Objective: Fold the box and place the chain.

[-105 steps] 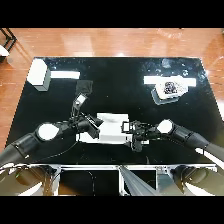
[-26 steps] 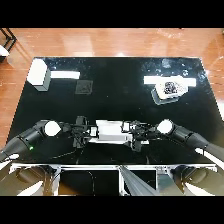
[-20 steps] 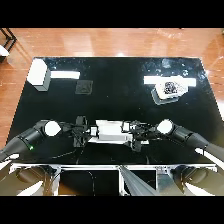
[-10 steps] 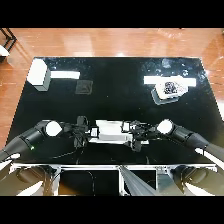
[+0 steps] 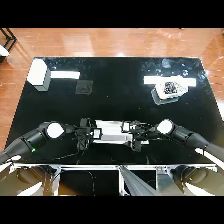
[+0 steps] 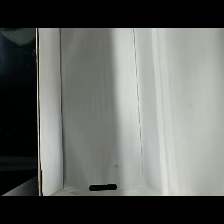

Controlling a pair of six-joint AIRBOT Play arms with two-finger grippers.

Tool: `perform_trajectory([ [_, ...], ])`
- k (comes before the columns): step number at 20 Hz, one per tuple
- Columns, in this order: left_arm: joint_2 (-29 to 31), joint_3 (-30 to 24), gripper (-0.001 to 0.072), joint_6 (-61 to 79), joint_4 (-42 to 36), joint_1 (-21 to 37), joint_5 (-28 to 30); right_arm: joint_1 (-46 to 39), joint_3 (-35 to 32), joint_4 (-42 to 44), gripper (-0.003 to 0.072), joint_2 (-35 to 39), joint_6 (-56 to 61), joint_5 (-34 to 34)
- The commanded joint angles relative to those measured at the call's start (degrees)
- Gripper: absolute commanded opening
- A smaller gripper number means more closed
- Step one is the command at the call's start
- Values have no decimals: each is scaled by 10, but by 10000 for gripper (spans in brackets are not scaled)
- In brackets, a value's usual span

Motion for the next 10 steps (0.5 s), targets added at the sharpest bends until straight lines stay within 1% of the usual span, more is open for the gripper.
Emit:
perform_trajectory([
  [1,0,0,430,0,-17,-1,-7,0,0,0,356,0,0,0],
  [2,0,0,420,0,-17,-1,-13,0,0,0,356,0,0,0],
  [3,0,0,376,-1,-17,-1,-21,0,0,0,356,0,0,0],
  [4,0,0,359,-2,-17,-1,-25,0,0,0,356,0,0,0],
  [8,1,0,351,-14,-18,-1,-28,0,0,0,356,0,0,0],
  [10,1,0,309,-17,-35,1,-30,0,0,0,356,0,0,0],
])
